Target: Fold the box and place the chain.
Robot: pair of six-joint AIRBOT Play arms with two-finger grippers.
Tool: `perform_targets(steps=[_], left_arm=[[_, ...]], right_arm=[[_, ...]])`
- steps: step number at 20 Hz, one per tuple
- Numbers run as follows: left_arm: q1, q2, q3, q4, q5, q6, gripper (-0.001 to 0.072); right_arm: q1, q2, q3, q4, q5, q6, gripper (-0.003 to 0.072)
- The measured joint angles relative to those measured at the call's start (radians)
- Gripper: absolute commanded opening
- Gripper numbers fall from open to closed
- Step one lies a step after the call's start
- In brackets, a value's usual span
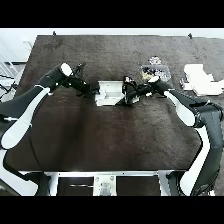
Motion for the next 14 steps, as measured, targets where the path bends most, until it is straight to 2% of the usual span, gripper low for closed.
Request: perform_targets(steps=[10, 14], left_arm=[[-0.056, 0.0, 0.002, 0.116, 0.056, -0.137, 0.0369], [-0.076, -0.013, 0.039, 0.195, 0.039, -0.193, 0.0369]], right_arm=[[0.0, 0.0, 0.0, 0.0, 0.0, 0.0, 0.0481], [0.0, 0.0, 0.0, 0.0, 0.0, 0.0, 0.0481]])
